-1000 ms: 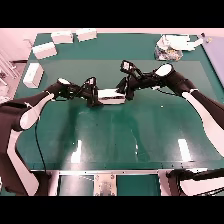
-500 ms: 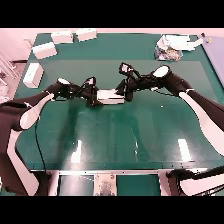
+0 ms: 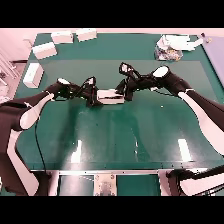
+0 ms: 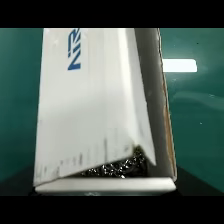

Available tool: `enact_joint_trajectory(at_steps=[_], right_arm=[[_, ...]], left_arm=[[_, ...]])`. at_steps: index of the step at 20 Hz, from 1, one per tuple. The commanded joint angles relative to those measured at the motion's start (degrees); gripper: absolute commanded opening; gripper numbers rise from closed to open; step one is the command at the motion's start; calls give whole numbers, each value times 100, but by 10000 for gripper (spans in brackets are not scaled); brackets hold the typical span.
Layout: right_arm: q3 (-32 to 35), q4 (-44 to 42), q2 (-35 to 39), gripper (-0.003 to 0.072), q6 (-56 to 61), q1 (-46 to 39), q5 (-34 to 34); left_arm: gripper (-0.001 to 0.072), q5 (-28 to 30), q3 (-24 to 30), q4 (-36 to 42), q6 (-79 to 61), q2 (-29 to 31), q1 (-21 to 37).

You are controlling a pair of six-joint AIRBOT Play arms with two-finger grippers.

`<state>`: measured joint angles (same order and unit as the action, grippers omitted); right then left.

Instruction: Fold the box and place the chain.

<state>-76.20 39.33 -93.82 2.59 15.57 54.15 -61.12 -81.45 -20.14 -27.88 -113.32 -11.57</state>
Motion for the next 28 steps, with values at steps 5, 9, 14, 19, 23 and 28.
enact_joint_trajectory(at_steps=[5, 9, 14, 19, 23, 28], right_arm=[[50, 81, -17, 225, 173, -2, 251], [162, 166, -28, 229, 170, -2, 227], [236, 219, -28, 233, 179, -4, 483], [719, -151, -31, 232, -146, -125, 680], [898, -1311, -26, 220, -841, -468, 710], [850, -3191, -9, 133, -1596, -758, 1600]], left_arm=[[249, 0, -2, 0, -2, 4, -4], [249, -2, -2, 0, -2, 4, -2], [249, 0, -2, 0, -2, 4, -2], [249, -2, -2, 0, -2, 4, -2], [249, 0, -2, 0, -2, 4, -2], [250, 0, -2, 0, -2, 4, -2]])
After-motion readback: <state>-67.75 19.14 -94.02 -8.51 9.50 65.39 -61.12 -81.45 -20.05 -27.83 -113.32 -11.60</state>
